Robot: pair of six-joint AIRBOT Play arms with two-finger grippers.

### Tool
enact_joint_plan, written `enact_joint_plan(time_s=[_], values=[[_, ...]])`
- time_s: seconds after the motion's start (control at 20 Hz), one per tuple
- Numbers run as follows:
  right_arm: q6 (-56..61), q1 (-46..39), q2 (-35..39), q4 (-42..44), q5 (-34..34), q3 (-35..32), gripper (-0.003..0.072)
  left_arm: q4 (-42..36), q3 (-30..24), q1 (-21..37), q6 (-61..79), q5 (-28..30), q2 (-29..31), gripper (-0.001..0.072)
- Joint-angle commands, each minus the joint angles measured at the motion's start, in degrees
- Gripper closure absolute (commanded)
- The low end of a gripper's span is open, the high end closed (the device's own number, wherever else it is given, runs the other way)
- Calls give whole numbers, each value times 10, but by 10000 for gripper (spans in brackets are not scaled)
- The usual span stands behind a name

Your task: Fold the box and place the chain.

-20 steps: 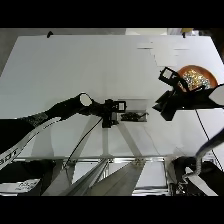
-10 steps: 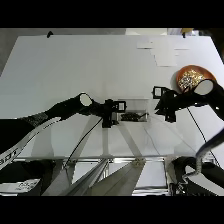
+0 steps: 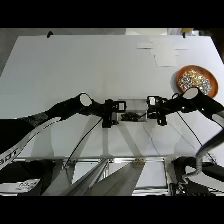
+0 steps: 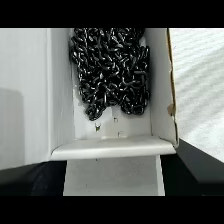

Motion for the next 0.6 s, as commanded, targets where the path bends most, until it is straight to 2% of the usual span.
enact_joint_plan(time_s=[0.0, 0.05, 0.1, 0.3, 0.45, 0.55], values=[[-20, 1, -3, 26, -10, -6, 573, 0, 0, 0, 0, 0, 0, 647], [-19, 1, -3, 24, -10, -6, 647, 0, 0, 0, 0, 0, 0, 647], [-12, 1, -3, 19, -10, -6, 666, 0, 0, 0, 0, 0, 0, 647], [90, -13, 5, -64, -12, -6, 667, 0, 0, 0, 0, 0, 0, 647], [263, -56, 51, -152, -28, -6, 667, 0, 0, 0, 0, 0, 0, 647], [339, -87, 103, -119, -36, -6, 667, 0, 0, 0, 0, 0, 0, 647]])
